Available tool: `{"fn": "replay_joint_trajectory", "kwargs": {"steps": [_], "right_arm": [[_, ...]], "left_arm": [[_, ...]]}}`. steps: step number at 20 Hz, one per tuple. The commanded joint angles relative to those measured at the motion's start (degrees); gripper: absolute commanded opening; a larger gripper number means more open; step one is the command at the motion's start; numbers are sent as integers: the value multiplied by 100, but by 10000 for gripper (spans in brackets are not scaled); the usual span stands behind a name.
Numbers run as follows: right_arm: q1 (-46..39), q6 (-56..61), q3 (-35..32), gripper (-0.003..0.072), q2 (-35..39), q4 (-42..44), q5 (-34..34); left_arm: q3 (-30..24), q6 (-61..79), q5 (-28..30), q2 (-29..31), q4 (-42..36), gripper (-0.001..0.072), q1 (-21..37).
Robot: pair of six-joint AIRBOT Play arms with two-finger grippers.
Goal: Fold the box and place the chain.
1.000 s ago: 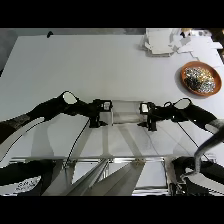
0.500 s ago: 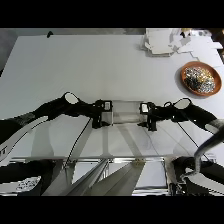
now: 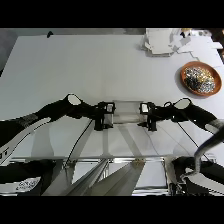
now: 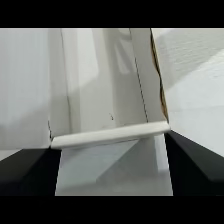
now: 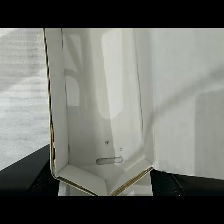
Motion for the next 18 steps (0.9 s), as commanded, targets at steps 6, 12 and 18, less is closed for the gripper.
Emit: {"fn": "replay_joint_trajectory", "kwargs": {"steps": [6,12,18], "right_arm": [[0,7,0,437,4,0,2],[0,7,0,437,4,2,2],[0,7,0,437,4,0,2]], "left_arm": [[-2,-59,286,-286,-439,686,-101],[-2,-63,295,-286,-437,151,-98],[-2,-63,232,-286,-452,150,-98]]}}
